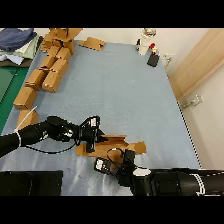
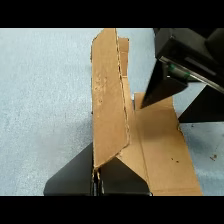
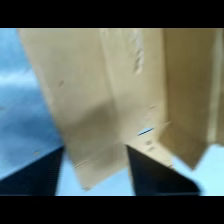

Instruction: Fold the box.

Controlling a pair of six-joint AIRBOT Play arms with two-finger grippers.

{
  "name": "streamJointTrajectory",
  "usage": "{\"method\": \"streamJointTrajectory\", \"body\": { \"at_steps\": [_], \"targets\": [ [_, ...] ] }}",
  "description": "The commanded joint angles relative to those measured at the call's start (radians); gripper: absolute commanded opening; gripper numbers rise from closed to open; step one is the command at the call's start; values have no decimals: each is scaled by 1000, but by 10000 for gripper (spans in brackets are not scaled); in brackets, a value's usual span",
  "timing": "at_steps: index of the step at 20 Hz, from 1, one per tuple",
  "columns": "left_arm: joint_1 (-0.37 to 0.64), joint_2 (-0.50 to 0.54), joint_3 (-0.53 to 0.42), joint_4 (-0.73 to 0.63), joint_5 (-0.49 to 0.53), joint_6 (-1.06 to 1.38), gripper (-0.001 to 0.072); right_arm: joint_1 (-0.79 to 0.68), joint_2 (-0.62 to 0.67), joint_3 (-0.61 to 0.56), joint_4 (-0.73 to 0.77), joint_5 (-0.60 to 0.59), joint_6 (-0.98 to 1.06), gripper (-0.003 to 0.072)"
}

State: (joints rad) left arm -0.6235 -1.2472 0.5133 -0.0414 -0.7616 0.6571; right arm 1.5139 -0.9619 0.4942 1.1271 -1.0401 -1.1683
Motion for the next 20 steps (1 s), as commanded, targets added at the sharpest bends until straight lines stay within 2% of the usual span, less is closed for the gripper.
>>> {"method": "streamJointTrajectory", "body": {
  "at_steps": [1, 7, 11, 13, 17, 20],
  "targets": [
    [0, 0, 1, 0, 0, 0, 12, 0, -3, 26, -51, -16, -1, 716],
    [0, 0, 1, 0, 0, 0, 13, -56, 1, 30, -146, -41, 0, 716],
    [0, 0, 1, 0, 0, 0, 13, -62, 89, 23, -158, -76, 2, 716],
    [0, 1, 1, 0, 0, 0, 12, -76, 155, -24, -172, -62, 1, 716],
    [0, 0, 1, 0, 0, 0, 13, -203, 305, -106, -104, 60, -120, 716],
    [0, 1, 1, 0, 0, 0, 12, -357, 360, -120, 69, 121, -381, 716]
  ]
}}
